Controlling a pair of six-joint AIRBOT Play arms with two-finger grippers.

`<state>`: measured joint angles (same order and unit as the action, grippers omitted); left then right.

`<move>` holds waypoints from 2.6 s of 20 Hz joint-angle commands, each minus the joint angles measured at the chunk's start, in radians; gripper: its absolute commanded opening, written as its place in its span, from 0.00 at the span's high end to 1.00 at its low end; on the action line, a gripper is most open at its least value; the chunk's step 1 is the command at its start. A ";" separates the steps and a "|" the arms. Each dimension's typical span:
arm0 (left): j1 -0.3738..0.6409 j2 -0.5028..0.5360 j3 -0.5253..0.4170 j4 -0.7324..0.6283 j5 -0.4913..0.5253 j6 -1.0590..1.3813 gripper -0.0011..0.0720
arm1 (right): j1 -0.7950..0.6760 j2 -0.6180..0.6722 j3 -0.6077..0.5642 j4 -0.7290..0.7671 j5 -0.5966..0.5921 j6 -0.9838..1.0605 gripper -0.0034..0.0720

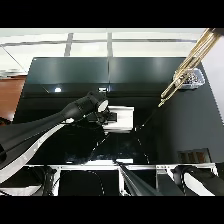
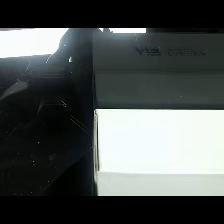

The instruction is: Fold the box and place the chain.

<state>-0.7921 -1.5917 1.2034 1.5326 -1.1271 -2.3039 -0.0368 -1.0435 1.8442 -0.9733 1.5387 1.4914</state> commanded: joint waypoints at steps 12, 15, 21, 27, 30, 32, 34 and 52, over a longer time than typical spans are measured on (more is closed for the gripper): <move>0.000 0.000 0.001 0.000 0.000 0.000 0.95 | 0.265 0.010 -0.574 0.279 -0.069 -0.150 0.94; 0.000 0.000 0.001 0.000 0.000 0.000 0.95 | 0.282 0.010 -0.681 0.295 -0.180 -0.159 0.94; 0.000 0.000 0.001 0.000 0.000 0.000 0.95 | 0.303 0.009 -0.839 0.292 -0.266 -0.162 0.94; 0.000 0.000 0.001 0.000 0.000 0.000 0.95 | 0.379 -0.084 -0.897 0.240 -0.404 -0.161 0.93; 0.000 0.000 0.001 0.000 0.000 0.000 0.95 | 0.381 -0.135 -0.898 0.204 -0.418 -0.161 0.93; 0.000 0.000 0.001 0.000 0.000 0.000 0.95 | 0.382 -0.146 -0.898 0.196 -0.421 -0.161 0.93; 0.000 0.000 0.001 0.000 0.000 0.000 0.95 | 0.381 -0.146 -0.898 0.189 -0.421 -0.161 0.93; 0.000 0.000 0.001 0.000 0.000 0.000 0.95 | -0.042 -0.157 -1.027 -0.521 -0.880 0.389 0.11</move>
<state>-0.7921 -1.5917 1.2034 1.5326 -1.1271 -2.3043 0.0048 -1.1690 0.8692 -1.2896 0.8841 1.6329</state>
